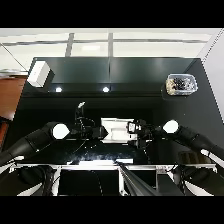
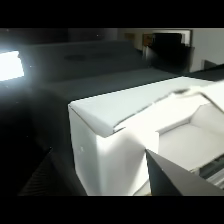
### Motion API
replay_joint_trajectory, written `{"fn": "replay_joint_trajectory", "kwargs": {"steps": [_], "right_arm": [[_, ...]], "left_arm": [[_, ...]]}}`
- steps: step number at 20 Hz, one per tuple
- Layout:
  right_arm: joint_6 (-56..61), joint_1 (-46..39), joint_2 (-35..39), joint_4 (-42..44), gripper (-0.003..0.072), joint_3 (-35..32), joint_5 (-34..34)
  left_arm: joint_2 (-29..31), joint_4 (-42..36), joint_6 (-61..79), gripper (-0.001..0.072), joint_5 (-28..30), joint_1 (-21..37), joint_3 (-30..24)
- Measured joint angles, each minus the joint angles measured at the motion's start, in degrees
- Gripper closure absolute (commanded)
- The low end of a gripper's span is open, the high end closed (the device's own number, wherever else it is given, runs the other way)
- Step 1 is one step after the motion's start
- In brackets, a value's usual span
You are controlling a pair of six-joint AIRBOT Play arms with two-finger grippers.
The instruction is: Fold the box and place the chain.
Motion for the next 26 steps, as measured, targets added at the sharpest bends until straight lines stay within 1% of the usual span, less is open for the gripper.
{"fn": "replay_joint_trajectory", "kwargs": {"steps": [7, 10, 11, 14, 17, 18, 22, 26], "right_arm": [[0.0, 0.0, 0.0, 0.0, 0.0267, 0.0, 0.0], [0.0, 0.0, 0.0, 0.0, 0.0267, 0.0, 0.0], [0.0, 0.0, 0.0, 0.0, 0.0267, 0.0, 0.0], [0.0, 0.0, 0.0, 0.0, 0.0267, 0.0, 0.0], [0.0, 0.0, 0.0, 0.0, 0.0267, 0.0, 0.0], [0.0, 0.0, 0.0, 0.0, 0.0267, 0.0, 0.0], [0.0, 0.0, 0.0, 0.0, 0.0267, 0.0, 0.0], [0.0, 0.0, 0.0, 0.0, 0.0267, 0.0, 0.0]], "left_arm": [[-0.1, 2.2, -4.5, 0.0041, -0.1, -0.4, 0.2], [-0.9, 4.0, -6.3, 0.0047, -1.7, -0.9, 1.8], [-1.6, 5.6, -7.8, 0.0117, -2.8, -1.4, 2.9], [-4.8, 12.8, -14.9, 0.0125, -8.7, -4.3, 7.6], [-7.7, 20.4, -22.6, 0.0329, -12.9, -7.7, 12.2], [-8.5, 22.3, -24.5, 0.0361, -13.7, -8.6, 13.4], [-10.7, 27.3, -29.6, 0.0360, -17.4, -10.6, 16.8], [-13.3, 30.9, -33.0, 0.0360, -22.9, -11.6, 19.8]]}}
